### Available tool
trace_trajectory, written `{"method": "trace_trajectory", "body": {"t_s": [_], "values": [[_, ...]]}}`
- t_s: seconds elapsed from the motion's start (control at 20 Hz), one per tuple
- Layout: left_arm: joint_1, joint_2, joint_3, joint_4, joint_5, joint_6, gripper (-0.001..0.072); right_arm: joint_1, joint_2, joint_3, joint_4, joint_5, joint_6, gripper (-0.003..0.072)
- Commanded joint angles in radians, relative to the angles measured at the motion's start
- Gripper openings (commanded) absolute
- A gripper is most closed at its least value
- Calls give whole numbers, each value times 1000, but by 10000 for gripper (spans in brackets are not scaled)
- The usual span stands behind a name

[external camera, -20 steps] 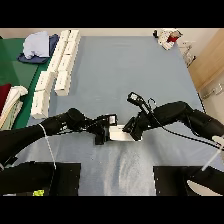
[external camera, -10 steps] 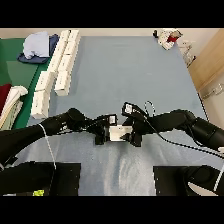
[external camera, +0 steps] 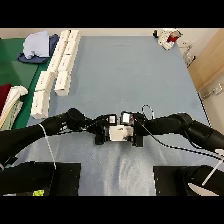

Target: Fold the box.

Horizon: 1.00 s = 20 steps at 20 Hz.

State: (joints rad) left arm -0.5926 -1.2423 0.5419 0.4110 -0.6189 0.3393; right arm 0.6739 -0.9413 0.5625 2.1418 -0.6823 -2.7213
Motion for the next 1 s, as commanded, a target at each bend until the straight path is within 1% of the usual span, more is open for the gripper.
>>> {"method": "trace_trajectory", "body": {"t_s": [0.0,0.1,0.15,0.3,0.35,0.4,0.55,0.6,0.65,0.7,0.75,0.95], "values": [[0,0,0,0,-2,1,459,14,7,-3,-32,27,-21,587],[0,0,0,0,-2,1,459,51,37,-16,-61,45,-9,586],[0,0,0,0,-1,1,459,68,53,-30,-71,73,-5,585],[0,0,0,0,-2,1,459,109,81,-105,-86,197,-2,583],[0,0,0,0,-2,1,459,122,82,-122,-87,224,-2,537],[0,0,1,0,-1,1,459,132,82,-133,-85,239,-1,508],[0,0,1,0,-2,1,459,132,83,-138,-93,241,-2,503],[0,0,0,0,-2,1,459,132,85,-138,-97,240,-2,390],[0,0,0,0,-1,1,459,132,87,-138,-97,240,-2,340],[0,0,1,0,-2,1,459,132,89,-138,-97,240,-2,334],[0,0,0,0,-1,1,459,132,93,-138,-97,236,-2,278],[0,0,0,0,-1,1,459,132,114,-138,-101,233,-2,284]]}}
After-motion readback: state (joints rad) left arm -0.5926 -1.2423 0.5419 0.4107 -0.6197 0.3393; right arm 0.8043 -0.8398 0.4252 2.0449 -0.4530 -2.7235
